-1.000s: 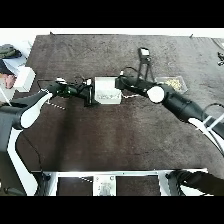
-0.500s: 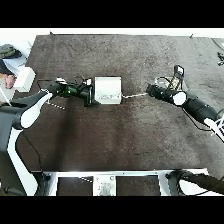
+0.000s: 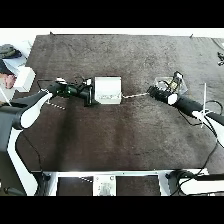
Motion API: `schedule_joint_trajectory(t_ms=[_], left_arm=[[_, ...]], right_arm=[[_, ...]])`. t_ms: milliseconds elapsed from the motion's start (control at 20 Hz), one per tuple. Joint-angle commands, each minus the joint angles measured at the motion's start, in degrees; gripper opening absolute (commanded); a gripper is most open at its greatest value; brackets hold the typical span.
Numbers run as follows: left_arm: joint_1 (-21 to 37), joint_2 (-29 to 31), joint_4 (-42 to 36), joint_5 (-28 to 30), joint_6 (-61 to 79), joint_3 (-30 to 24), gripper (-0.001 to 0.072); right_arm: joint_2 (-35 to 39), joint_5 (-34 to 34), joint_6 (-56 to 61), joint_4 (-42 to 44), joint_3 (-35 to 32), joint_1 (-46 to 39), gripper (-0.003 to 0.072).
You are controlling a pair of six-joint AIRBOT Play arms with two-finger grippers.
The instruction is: Fold the box and place the chain.
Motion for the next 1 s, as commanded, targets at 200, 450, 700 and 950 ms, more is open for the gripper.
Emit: schedule_joint_trajectory(t_ms=[200, 450, 700, 950], left_arm=[[0.02, -0.02, 0.04, 0.02, 0.02, 0.0, 0.0286], [0.02, -0.02, 0.02, 0.02, 0.02, 0.0, 0.0286], [0.02, -0.02, 0.02, -0.02, 0.02, 0.0, 0.0286], [0.02, -0.02, 0.02, 0.02, 0.02, 0.0, 0.0286]], right_arm=[[-5.79, -1.18, 3.63, 1.55, 3.67, -0.09, 0.0233], [-6.12, -4.04, 4.92, 2.27, 3.69, -0.31, 0.0225], [-2.78, -4.24, 5.51, 1.51, 2.75, 1.07, -0.0011], [12.35, -6.08, 3.34, -3.34, 1.31, 10.91, -0.0011]])
